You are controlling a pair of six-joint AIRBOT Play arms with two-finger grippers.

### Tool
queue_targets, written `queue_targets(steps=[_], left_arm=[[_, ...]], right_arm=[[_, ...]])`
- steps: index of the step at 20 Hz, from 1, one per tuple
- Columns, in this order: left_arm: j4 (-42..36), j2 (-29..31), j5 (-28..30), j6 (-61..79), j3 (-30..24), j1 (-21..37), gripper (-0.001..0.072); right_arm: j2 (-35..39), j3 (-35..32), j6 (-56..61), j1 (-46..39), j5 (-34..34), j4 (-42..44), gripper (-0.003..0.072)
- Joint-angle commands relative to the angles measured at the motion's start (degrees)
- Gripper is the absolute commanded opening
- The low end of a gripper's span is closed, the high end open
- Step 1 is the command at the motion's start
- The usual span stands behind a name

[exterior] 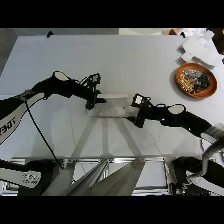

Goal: Fold the box and place the chain.

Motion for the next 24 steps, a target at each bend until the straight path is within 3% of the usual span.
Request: queue_targets(steps=[1,3,9,13,24], left_arm=[[0.0,0.0,0.0,0.02,-0.02,-0.02,0.0013],[0.0,0.0,0.02,0.02,-0.02,-0.02,0.0013],[0.0,0.0,0.0,0.02,-0.02,-0.02,0.0013],[0.0,0.0,0.0,0.02,-0.02,-0.02,0.0013],[0.0,0.0,0.0,0.02,-0.02,-0.02,0.0013]], right_arm=[[0.33,0.83,1.84,0.02,-0.28,0.02,0.0697],[0.31,1.95,7.54,0.02,-0.92,-0.17,0.0697],[0.22,2.73,7.08,0.0,-5.44,-0.55,0.0697],[0.2,2.75,1.42,0.0,-4.76,-0.79,0.0697],[-1.75,5.55,0.5,-5.29,1.49,-4.63,0.0697]])
